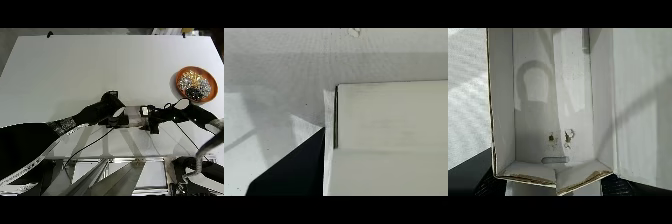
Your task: Fold the box and place the chain.
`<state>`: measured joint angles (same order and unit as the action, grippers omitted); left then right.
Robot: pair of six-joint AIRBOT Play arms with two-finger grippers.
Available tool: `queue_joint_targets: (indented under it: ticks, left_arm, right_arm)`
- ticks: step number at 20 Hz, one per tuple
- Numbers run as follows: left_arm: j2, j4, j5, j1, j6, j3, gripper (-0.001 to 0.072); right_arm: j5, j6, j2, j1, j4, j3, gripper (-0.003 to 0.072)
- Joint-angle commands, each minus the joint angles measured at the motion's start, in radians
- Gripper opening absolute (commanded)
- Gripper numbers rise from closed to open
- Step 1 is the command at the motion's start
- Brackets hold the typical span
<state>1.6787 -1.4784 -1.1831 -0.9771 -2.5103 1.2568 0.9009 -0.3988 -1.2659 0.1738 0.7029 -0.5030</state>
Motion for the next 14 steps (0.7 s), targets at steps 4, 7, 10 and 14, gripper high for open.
queue_joint_targets:
  ticks: [4, 7, 10, 14]
  left_arm:
    - [-0.002, -0.005, 0.002, 0.003, 0.0, 0.002, 0.0059]
    - [-0.002, -0.005, 0.008, 0.003, -0.004, 0.002, 0.0003]
    - [-0.005, -0.005, 0.008, 0.003, -0.004, 0.002, 0.0004]
    - [-0.04, -0.003, 0.004, 0.011, 0.05, 0.002, 0.0305]
  right_arm:
    - [0.001, 0.001, 0.0, 0.0, 0.0, -0.001, 0.0341]
    - [0.001, 0.001, 0.0, 0.0, 0.0, -0.001, 0.0341]
    - [0.001, 0.001, 0.0, 0.0, 0.0, -0.001, 0.0341]
    - [0.001, 0.001, 0.0, 0.0, 0.0, -0.001, 0.0341]
